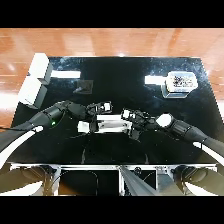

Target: Fold the box and place the chain.

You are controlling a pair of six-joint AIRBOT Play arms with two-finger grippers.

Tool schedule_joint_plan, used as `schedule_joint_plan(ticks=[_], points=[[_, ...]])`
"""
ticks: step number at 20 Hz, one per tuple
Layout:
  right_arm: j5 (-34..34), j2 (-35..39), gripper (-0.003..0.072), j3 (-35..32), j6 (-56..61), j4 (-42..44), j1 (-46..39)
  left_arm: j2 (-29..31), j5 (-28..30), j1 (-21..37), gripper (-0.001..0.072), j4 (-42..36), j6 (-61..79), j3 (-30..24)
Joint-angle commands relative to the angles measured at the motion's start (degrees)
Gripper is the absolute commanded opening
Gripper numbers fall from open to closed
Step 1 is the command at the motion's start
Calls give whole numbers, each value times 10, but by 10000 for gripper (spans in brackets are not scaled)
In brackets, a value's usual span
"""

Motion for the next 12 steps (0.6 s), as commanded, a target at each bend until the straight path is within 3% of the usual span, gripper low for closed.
schedule_joint_plan(ticks=[1, 5, 6, 12], points=[[8, 0, 685, 0, 1, 0, 0, 0, 2, 0, 24, 1, 2, 0], [12, 0, 671, 0, 0, 0, 0, 0, 2, 0, 24, 1, 2, 0], [16, 0, 595, 0, 0, -1, 0, 0, 2, 0, 24, 1, 2, 0], [21, 0, 587, 0, 0, -2, 0, 0, -2, 0, 24, 1, 2, 0]])
